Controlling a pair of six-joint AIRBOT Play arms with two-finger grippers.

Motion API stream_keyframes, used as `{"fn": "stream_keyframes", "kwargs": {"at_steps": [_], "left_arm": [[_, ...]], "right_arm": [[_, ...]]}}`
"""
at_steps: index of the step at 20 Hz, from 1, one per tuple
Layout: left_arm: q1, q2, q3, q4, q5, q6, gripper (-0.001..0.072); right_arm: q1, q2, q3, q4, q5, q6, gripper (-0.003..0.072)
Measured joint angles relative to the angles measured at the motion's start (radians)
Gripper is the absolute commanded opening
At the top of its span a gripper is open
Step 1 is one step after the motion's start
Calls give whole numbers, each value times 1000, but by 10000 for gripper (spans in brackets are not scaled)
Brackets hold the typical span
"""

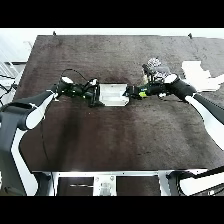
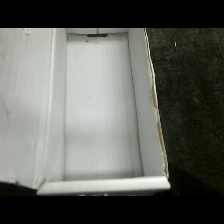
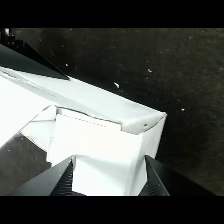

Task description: Fold the box and place the chain.

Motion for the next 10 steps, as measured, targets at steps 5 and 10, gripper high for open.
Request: {"fn": "stream_keyframes", "kwargs": {"at_steps": [5,10], "left_arm": [[0,0,0,0,0,0,490],[0,0,0,0,0,0,490]], "right_arm": [[31,-5,24,-42,-23,55,534],[62,-25,69,-167,-29,173,533]]}}
